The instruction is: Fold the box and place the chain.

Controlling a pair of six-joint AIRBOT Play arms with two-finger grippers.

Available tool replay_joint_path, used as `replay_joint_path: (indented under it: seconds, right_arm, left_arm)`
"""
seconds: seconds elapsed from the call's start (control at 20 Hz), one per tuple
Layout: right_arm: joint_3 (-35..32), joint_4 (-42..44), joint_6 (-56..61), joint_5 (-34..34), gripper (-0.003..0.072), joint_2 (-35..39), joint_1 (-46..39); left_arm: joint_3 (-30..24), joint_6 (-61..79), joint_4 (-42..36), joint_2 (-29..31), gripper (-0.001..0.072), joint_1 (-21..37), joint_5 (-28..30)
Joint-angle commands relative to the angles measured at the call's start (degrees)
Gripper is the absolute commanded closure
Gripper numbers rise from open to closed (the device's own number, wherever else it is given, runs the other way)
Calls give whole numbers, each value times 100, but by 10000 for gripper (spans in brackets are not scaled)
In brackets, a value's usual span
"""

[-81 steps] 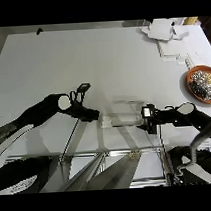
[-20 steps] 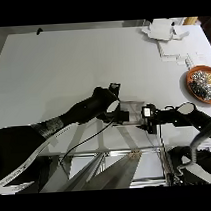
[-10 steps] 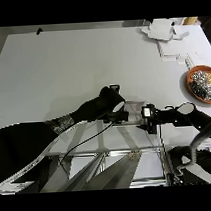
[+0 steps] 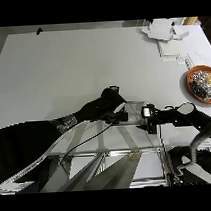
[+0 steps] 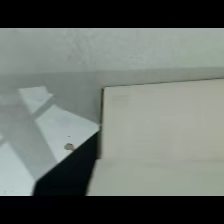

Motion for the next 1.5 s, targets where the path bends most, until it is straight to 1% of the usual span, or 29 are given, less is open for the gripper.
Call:
replay_joint_path:
  seconds: [0.0,0.1,0.15,0.25,0.3,0.4,0.5,0.65,0.95,1.0,1.05,1.1,1.15,1.3,1.35,1.4,1.45]
  right_arm:
    - [2,-4,-20,-15,232,4,2]
    - [2,-4,-20,-15,232,4,2]
    - [2,-2,-20,-15,232,4,2]
    - [2,-4,-20,-15,232,4,4]
    - [2,-4,-20,-15,232,4,2]
    - [2,-2,-20,-15,232,4,2]
    - [2,-4,-20,-17,232,4,2]
    - [2,-4,-20,-15,232,4,2]
    - [2,-2,-20,-15,232,4,2]
    - [2,-2,-20,-15,232,4,2]
    - [2,-2,-20,-15,232,4,2]
    - [2,-2,-20,-15,232,4,2]
    - [2,-4,-20,-15,232,4,2]
    - [2,-2,-20,-15,232,4,2]
    - [2,-2,-20,-17,232,4,2]
    - [2,-4,-20,-15,232,4,2]
    - [2,-2,-20,-15,232,4,2]
  left_arm:
    - [2,-4,33,-13,703,13,20]
    - [2,-4,35,-13,702,24,22]
    - [2,-2,31,-13,690,37,20]
    - [2,4,28,-11,573,46,11]
    - [2,31,26,-9,547,50,-7]
    - [13,321,-48,0,547,94,-35]
    - [122,911,-190,-2,550,197,-199]
    - [337,981,-243,-7,560,334,-282]
    - [337,1073,-407,-186,563,289,-350]
    - [337,1073,-407,-210,585,273,-356]
    - [337,1054,-404,-227,586,247,-356]
    - [337,1051,-404,-245,683,243,-352]
    - [337,1027,-407,-258,708,234,-354]
    - [337,1034,-474,-251,708,234,-393]
    - [337,1034,-490,-232,694,236,-389]
    - [337,1040,-487,-186,638,251,-391]
    - [337,1075,-487,-109,605,271,-391]
